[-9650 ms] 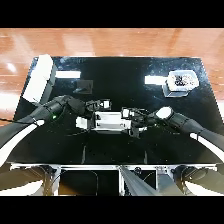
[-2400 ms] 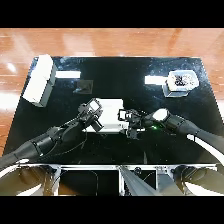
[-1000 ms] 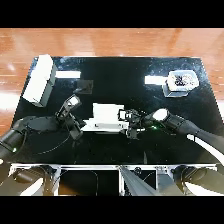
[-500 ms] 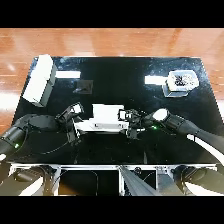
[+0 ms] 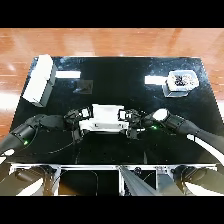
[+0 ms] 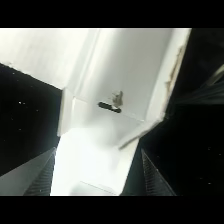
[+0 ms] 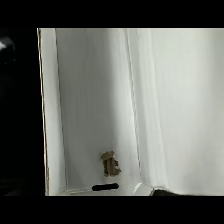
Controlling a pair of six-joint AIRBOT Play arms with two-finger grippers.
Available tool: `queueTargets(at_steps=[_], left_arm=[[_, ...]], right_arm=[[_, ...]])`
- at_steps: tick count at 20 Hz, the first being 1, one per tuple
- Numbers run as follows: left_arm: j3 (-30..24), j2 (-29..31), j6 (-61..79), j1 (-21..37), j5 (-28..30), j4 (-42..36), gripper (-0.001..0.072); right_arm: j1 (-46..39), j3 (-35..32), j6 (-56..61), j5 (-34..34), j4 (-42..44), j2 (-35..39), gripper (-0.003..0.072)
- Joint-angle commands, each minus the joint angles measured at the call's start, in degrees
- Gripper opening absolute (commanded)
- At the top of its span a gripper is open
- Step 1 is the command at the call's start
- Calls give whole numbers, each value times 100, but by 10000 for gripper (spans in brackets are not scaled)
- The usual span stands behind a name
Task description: Fold the box and place the chain.
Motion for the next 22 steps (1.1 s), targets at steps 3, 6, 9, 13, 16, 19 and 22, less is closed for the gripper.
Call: queueTargets(at_steps=[3,6,9,13,16,19,22], left_arm=[[221,-280,103,-28,-260,7,613],[415,-428,107,-31,-90,7,606],[623,-737,219,-68,382,7,525],[780,-822,219,-208,413,4,323],[852,-824,219,-208,531,2,290],[874,-822,214,-208,723,-2,290],[874,-822,214,-223,793,-94,290]], right_arm=[[2,0,0,2,-2,-2,540],[0,0,0,2,-2,0,540],[2,0,0,2,-2,-2,540],[0,0,0,2,-2,0,540],[2,0,0,2,-4,-2,540],[2,0,0,2,-2,-2,540],[2,0,0,2,-4,0,540]])
